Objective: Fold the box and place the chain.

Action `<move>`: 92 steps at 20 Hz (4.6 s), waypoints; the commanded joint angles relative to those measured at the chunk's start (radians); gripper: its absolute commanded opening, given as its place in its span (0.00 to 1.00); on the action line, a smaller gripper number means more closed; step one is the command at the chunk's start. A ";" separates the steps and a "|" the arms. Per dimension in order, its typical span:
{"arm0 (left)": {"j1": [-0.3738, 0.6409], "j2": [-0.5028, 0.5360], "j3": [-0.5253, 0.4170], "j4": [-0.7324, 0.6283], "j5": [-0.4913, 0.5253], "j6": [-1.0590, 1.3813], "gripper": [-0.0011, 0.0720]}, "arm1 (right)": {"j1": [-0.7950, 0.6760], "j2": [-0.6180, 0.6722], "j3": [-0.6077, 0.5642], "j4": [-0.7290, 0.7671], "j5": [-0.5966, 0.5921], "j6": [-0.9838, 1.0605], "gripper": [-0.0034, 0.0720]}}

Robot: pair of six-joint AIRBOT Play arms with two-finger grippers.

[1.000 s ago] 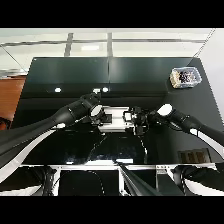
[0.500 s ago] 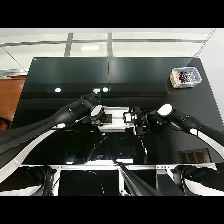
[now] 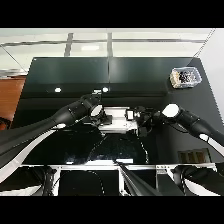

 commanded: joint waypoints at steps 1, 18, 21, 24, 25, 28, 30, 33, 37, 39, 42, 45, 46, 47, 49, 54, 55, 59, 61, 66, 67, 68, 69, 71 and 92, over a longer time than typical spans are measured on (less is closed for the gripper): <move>0.000 0.000 0.001 0.003 -0.001 -0.001 0.06 | 0.000 0.029 0.001 -0.032 0.002 0.049 0.97; 0.000 0.000 0.001 0.003 0.003 -0.001 0.06 | 0.002 -0.063 0.000 0.224 -0.005 0.056 0.36; 0.000 0.000 0.001 0.003 0.003 -0.001 0.06 | 0.002 -0.076 0.000 0.230 -0.004 0.056 0.36; 0.000 0.000 0.001 0.003 0.003 -0.001 0.06 | 0.002 -0.076 0.000 0.230 0.012 0.061 0.36; 0.000 0.000 0.001 0.002 0.003 -0.001 0.06 | 0.002 -0.076 0.000 0.230 0.012 0.070 0.36; 0.000 0.000 0.001 0.002 0.003 -0.001 0.06 | 0.002 -0.076 0.000 0.229 0.007 0.086 0.55; 0.000 0.000 0.001 0.002 0.003 -0.001 0.06 | 0.002 -0.076 0.000 0.222 0.009 0.086 0.34; 0.000 0.000 0.001 0.002 0.003 -0.001 0.06 | 0.002 -0.076 0.000 0.210 0.011 0.090 0.59; 0.000 0.000 0.001 0.002 0.002 -0.001 0.06 | -0.001 -0.075 0.000 0.206 0.026 0.139 0.06; 0.000 0.000 0.001 0.002 0.002 -0.001 0.06 | -0.027 -0.069 0.001 0.203 0.120 0.246 0.06; 0.000 0.000 0.001 0.002 0.002 -0.001 0.06 | -0.148 -0.006 0.001 0.183 0.259 0.453 0.07; 0.000 0.000 0.001 0.002 0.002 -0.001 0.06 | -0.374 0.073 0.001 0.162 0.458 0.585 0.07; 0.000 0.000 0.001 0.002 0.002 -0.001 0.06 | -0.455 0.078 0.001 0.153 0.509 0.629 0.07; 0.000 0.000 0.001 0.002 0.002 -0.001 0.06 | -0.541 0.078 -0.001 0.137 0.523 0.698 0.07; 0.000 0.000 0.001 0.002 0.002 -0.001 0.06 | -0.679 0.078 -0.020 0.133 0.478 0.882 0.07; 0.000 0.000 0.001 0.002 0.002 -0.001 0.06 | -0.782 0.077 -0.087 0.011 0.314 1.215 0.07; 0.000 0.000 0.001 0.002 0.002 -0.001 0.06 | -0.770 0.071 -0.098 0.010 0.313 1.216 0.07; 0.000 0.000 0.001 0.002 0.002 -0.001 0.06 | -0.649 -0.006 -0.106 0.023 0.315 1.216 0.07; 0.000 0.000 0.001 0.002 0.002 -0.001 0.06 | -0.569 -0.060 -0.106 0.045 0.289 1.216 0.07; 0.000 0.000 0.001 0.002 0.002 -0.001 0.06 | -0.439 -0.142 -0.106 0.151 0.212 1.207 0.07; 0.000 0.000 0.001 0.002 0.002 -0.001 0.06 | -0.423 -0.145 -0.106 0.173 0.209 1.191 0.07; 0.000 0.000 0.001 0.002 0.002 -0.001 0.06 | -0.404 -0.146 -0.106 0.186 0.203 1.183 0.07; 0.000 0.000 0.001 0.002 0.002 -0.001 0.06 | -0.386 -0.146 -0.106 0.189 0.192 1.183 0.07; 0.000 0.000 0.001 0.002 0.002 -0.001 0.06 | -0.353 -0.146 -0.106 0.193 0.182 1.183 0.07; 0.000 0.000 0.001 0.002 0.002 -0.001 0.06 | -0.285 -0.144 0.083 0.225 0.363 1.213 0.80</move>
